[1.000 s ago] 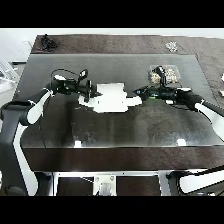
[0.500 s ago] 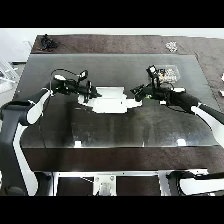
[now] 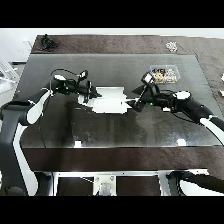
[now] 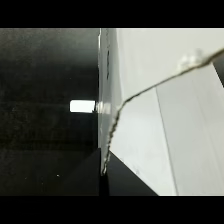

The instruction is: Fold the box and place the chain.

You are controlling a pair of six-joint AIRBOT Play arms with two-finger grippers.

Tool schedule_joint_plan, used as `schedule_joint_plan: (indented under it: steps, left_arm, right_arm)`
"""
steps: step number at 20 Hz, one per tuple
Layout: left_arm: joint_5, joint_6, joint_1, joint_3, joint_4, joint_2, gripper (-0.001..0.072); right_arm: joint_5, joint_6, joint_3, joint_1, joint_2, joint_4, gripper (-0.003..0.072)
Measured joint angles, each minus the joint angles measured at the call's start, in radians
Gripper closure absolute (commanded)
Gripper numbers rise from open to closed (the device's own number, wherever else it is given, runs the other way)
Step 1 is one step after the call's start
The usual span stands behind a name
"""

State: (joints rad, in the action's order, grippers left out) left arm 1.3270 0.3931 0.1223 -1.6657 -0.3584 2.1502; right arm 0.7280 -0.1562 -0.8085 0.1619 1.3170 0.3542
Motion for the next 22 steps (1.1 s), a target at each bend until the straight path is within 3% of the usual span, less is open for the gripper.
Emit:
schedule_joint_plan:
  steps: [4, 9, 17, 22]
  left_arm:
    - [-0.001, 0.000, 0.000, 0.000, 0.000, 0.000, 0.0687]
    - [-0.002, 0.000, 0.000, 0.000, 0.000, 0.000, 0.0687]
    - [-0.003, 0.000, 0.000, 0.000, 0.000, 0.000, 0.0687]
    - [-0.003, 0.000, 0.000, 0.000, 0.000, 0.000, 0.0688]
  right_arm:
    - [0.026, -0.009, 0.024, 0.059, -0.006, 0.145, -0.0034]
    - [-0.004, -0.067, 0.038, 0.101, 0.030, 0.206, -0.0034]
    - [-0.194, -0.113, 0.041, 0.150, 0.090, 0.172, -0.0033]
    - [-0.248, -0.117, 0.019, 0.136, 0.098, 0.136, -0.0032]
